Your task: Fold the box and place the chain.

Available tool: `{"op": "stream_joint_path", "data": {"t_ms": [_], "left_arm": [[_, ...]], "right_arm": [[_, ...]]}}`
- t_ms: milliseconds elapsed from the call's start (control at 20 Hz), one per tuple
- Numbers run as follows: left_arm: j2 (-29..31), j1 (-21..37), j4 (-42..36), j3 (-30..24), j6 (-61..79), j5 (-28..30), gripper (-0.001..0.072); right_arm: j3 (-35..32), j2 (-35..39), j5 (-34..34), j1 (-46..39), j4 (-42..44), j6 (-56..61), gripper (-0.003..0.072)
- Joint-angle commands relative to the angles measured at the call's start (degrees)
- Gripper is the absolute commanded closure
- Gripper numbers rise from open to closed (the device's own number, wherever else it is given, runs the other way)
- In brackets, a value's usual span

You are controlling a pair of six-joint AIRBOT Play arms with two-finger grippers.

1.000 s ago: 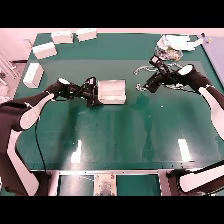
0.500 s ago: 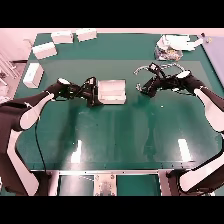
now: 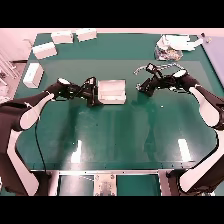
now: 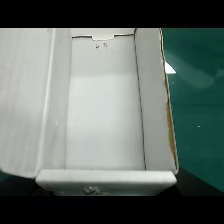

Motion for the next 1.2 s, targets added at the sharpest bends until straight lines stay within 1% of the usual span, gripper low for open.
{"op": "stream_joint_path", "data": {"t_ms": [0,50,100,150,200,350,400,500,700,850,1050,1150], "left_arm": [[0.0,0.0,0.0,0.0,0.0,0.0,0.0460],[0.0,0.0,0.0,0.0,0.0,0.0,0.0460],[0.0,0.0,0.0,0.0,0.0,0.0,0.0460],[0.0,0.0,0.0,0.0,0.0,0.0,0.0460],[0.0,0.0,0.0,0.0,0.0,0.0,0.0460],[0.0,0.0,0.0,0.0,0.0,0.0,0.0460],[0.0,0.0,0.0,0.0,0.0,0.0,0.0460],[0.0,0.0,0.0,0.0,0.0,0.0,0.0460],[0.0,0.0,0.0,0.0,0.0,0.0,0.0460],[0.0,0.0,0.0,0.0,0.0,0.0,0.0460],[0.0,0.0,0.0,0.0,0.0,0.0,0.0460],[0.0,0.0,0.0,0.0,0.0,0.0,0.0460]], "right_arm": [[1.1,-1.7,1.2,0.9,-3.3,0.1,0.0394],[1.4,-2.1,1.1,1.1,-4.0,0.2,0.0436],[1.6,-2.4,1.1,1.2,-4.9,0.2,0.0498],[1.6,-2.4,0.8,1.2,-5.5,0.3,0.0635],[1.8,-2.4,0.8,1.2,-5.4,1.0,0.0672],[4.0,-1.4,1.6,1.1,-4.7,4.8,0.0673],[4.4,-0.2,2.3,1.3,-2.8,4.9,0.0672],[4.5,3.3,2.5,1.6,1.0,5.0,0.0673],[4.5,10.3,4.0,2.3,1.2,7.0,0.0673],[4.5,13.7,8.1,2.5,1.3,10.3,0.0673],[4.5,18.4,16.5,3.9,1.2,16.3,0.0673],[4.5,21.7,17.1,5.8,0.0,19.4,0.0673]]}}
